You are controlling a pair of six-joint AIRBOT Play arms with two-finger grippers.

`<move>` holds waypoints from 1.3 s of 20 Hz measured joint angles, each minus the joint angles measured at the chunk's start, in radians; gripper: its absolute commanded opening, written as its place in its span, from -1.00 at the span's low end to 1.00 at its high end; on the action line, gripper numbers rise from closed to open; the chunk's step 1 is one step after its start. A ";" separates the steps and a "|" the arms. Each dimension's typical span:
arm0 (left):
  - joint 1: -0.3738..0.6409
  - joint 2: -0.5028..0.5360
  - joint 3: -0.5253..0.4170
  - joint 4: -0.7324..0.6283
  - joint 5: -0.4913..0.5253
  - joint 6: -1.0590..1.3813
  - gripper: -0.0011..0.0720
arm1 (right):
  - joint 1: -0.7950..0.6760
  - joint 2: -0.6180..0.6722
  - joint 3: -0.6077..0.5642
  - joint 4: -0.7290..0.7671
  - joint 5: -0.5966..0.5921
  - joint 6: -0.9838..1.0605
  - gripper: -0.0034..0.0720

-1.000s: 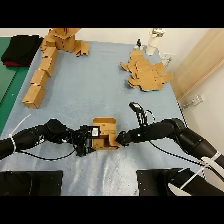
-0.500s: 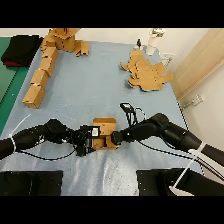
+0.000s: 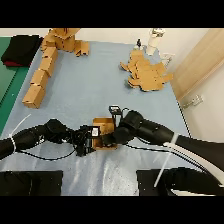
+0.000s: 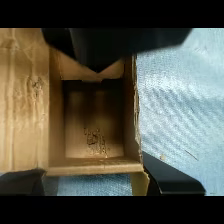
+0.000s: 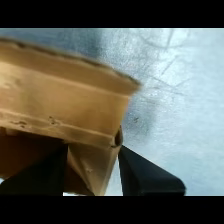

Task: Fold the box.

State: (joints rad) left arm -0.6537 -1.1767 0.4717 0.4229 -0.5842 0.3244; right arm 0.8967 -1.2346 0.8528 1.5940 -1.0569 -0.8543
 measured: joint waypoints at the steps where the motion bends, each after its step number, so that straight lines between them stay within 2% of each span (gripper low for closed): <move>1: 0.000 0.000 0.000 0.000 0.000 0.000 0.32 | 0.010 -0.025 0.020 -0.020 -0.024 0.026 0.35; 2: 0.000 0.000 0.000 0.000 0.000 0.000 0.32 | 0.018 -0.047 0.038 -0.043 -0.049 0.052 0.27; 3: 0.000 0.000 0.000 0.000 0.000 0.000 0.32 | 0.023 -0.063 0.051 -0.064 -0.068 0.072 0.00; 4: 0.000 0.000 0.000 0.000 0.000 0.000 0.32 | 0.027 -0.075 0.061 -0.083 -0.084 0.090 -0.46; 5: 0.000 0.000 0.000 0.000 0.000 0.000 0.32 | 0.031 -0.084 0.068 -0.097 -0.097 0.101 -0.74; 6: 0.000 0.000 0.000 -0.001 0.000 -0.002 0.32 | 0.032 -0.090 0.074 -0.109 -0.106 0.119 -0.90; 9: 0.000 0.000 0.000 -0.002 0.001 -0.004 0.32 | 0.036 -0.100 0.082 -0.128 -0.118 0.132 -0.90; 10: 0.000 0.000 0.000 -0.002 0.001 -0.004 0.32 | 0.037 -0.101 0.084 -0.132 -0.121 0.133 -0.84; 12: 0.000 0.000 0.000 0.002 0.001 0.005 0.32 | 0.039 -0.105 0.085 -0.142 -0.130 0.121 0.19; 13: 0.000 0.000 0.000 0.002 -0.001 0.005 0.32 | 0.039 -0.105 0.086 -0.136 -0.132 0.120 0.40; 18: 0.000 0.000 0.000 0.001 0.000 0.001 0.32 | 0.039 -0.082 0.088 -0.113 -0.150 0.102 0.41; 22: 0.000 0.000 0.000 0.000 0.000 0.001 0.32 | 0.039 -0.005 0.094 -0.098 -0.180 0.093 0.38; 23: 0.000 0.000 0.000 0.000 0.000 0.001 0.32 | 0.039 0.022 0.096 -0.097 -0.195 0.090 0.17; 26: 0.000 0.000 0.000 0.000 0.000 0.000 0.32 | 0.038 0.119 0.100 -0.096 -0.256 0.083 -0.67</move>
State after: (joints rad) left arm -0.6537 -1.1767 0.4717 0.4232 -0.5846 0.3248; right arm 0.9348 -1.1152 0.9527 1.4979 -1.3125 -0.7712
